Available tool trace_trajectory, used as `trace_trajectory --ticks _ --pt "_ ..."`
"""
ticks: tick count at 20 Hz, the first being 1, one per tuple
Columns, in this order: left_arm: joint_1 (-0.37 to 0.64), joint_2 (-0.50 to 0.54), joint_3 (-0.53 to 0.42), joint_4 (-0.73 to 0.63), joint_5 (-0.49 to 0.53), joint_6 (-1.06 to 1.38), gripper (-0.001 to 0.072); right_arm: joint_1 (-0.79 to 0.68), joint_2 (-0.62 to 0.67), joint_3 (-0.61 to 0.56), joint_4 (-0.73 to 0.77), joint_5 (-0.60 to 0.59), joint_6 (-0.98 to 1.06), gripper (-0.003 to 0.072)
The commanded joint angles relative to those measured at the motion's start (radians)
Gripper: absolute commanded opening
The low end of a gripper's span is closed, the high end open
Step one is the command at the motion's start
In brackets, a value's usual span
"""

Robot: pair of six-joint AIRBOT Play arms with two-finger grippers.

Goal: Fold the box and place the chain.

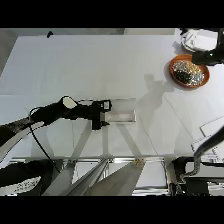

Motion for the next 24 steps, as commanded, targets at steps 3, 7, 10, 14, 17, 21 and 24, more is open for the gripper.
trace_trajectory --ticks 3,7,10,14,17,21,24 --pt "0.0 0.0 0.0 0.0 0.0 0.0 0.0132 0.0 -0.187 0.002 -0.047 -0.031 0.001 0.0474" --pt "0.0 0.0 0.0 0.0 0.0 0.0 0.0132 -0.002 -0.264 0.002 -0.069 -0.058 0.041 0.046" --pt "0.0 0.0 0.0 0.0 0.0 0.0 0.0132 -0.006 -0.282 0.002 -0.09 -0.073 0.053 0.0425" --pt "0.0 0.0 0.0 0.0 -0.001 0.0 0.0132 -0.02 -0.303 0.002 -0.098 -0.058 0.061 0.0407" --pt "0.0 0.0 0.0 0.0 -0.001 0.0 0.0132 -0.024 -0.308 0.002 -0.096 -0.041 0.061 0.0254" --pt "0.0 0.0 0.0 0.0 -0.001 0.0 0.0132 -0.024 -0.307 0.002 -0.094 0.011 0.052 0.0011" --pt "0.001 0.0 0.0 0.0 -0.001 0.0 0.0132 -0.024 -0.306 0.002 -0.093 0.061 0.033 0.0011"
